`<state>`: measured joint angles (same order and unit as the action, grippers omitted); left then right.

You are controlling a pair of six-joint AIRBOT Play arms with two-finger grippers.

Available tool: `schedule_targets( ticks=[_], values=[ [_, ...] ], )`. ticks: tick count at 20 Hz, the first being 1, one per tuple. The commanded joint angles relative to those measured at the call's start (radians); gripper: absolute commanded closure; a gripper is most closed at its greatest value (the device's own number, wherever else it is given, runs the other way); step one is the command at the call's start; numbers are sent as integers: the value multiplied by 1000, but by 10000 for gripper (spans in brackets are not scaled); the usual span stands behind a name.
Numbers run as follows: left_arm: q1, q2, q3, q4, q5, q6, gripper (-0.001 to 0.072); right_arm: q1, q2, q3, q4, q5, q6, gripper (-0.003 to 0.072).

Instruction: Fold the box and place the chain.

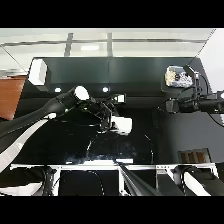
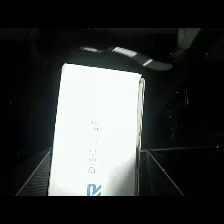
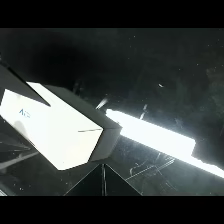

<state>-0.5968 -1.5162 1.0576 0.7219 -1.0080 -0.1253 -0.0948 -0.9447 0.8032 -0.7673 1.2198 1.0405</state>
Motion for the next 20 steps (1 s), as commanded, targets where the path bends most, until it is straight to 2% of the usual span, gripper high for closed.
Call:
schedule_targets(
  ticks=[1, 5, 11, 12, 13, 14, 17, 20],
  values=[
    [0, -1, 1, 82, -11, 40, -2, 0, 1, 0, 0, -2, 0, 670],
    [-7, -1, 1, 136, 19, 34, -2, 0, 1, 0, 0, -3, 0, 670],
    [-101, -48, 1, 135, 184, -139, 12, 0, 1, 0, 0, -25, 5, 669],
    [-109, -45, 3, 145, 194, -180, 144, 0, 1, 0, 0, -24, 5, 670],
    [-109, -35, 16, 196, 171, -254, 318, 0, 1, 0, 0, -24, 12, 669],
    [-99, -21, 35, 269, 130, -321, 361, 0, 1, 0, 0, -25, 17, 669],
    [6, 60, 73, 526, 21, -524, 361, 0, 1, 0, 0, -40, 18, 670],
    [229, 148, 73, 708, -13, -759, 361, 0, 1, 0, 0, -55, 19, 669]
  ],
)
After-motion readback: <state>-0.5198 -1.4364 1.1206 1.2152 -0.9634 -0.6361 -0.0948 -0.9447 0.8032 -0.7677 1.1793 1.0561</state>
